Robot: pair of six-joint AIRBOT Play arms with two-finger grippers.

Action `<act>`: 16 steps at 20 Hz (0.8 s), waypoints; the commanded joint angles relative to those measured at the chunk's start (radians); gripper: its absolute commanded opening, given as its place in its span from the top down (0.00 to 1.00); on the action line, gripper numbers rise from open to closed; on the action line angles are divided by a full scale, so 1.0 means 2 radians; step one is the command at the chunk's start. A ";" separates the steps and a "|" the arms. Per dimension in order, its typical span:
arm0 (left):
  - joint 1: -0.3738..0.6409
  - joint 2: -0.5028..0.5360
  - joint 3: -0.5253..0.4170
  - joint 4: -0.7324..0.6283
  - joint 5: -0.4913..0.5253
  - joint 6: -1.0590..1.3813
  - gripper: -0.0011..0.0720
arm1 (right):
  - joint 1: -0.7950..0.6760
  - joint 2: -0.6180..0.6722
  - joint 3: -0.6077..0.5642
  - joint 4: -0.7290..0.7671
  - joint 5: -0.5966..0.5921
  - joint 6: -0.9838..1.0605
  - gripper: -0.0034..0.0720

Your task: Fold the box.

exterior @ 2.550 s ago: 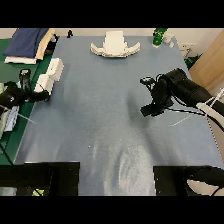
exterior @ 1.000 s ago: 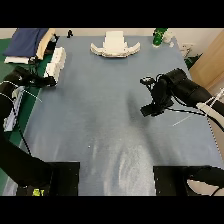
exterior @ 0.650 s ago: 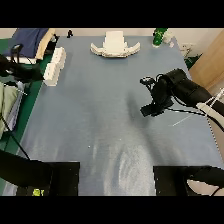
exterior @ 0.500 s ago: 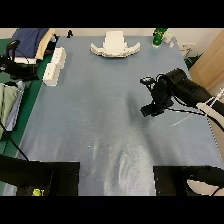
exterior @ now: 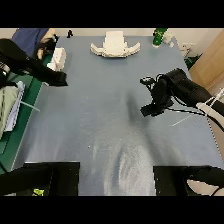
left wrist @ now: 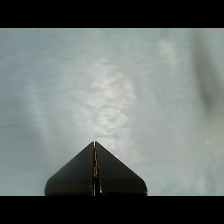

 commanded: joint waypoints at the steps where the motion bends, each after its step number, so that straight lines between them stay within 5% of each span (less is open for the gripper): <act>1: -0.112 0.056 -0.109 0.006 0.105 -0.023 0.97 | 0.000 0.000 0.000 0.000 0.000 0.000 0.95; 5: -0.169 0.052 -0.148 0.009 0.144 -0.037 0.97 | 0.000 0.000 0.000 0.000 0.000 0.000 0.95; 16: -0.173 0.051 -0.149 0.005 0.145 -0.036 0.97 | 0.000 0.000 0.000 0.000 0.000 0.000 0.95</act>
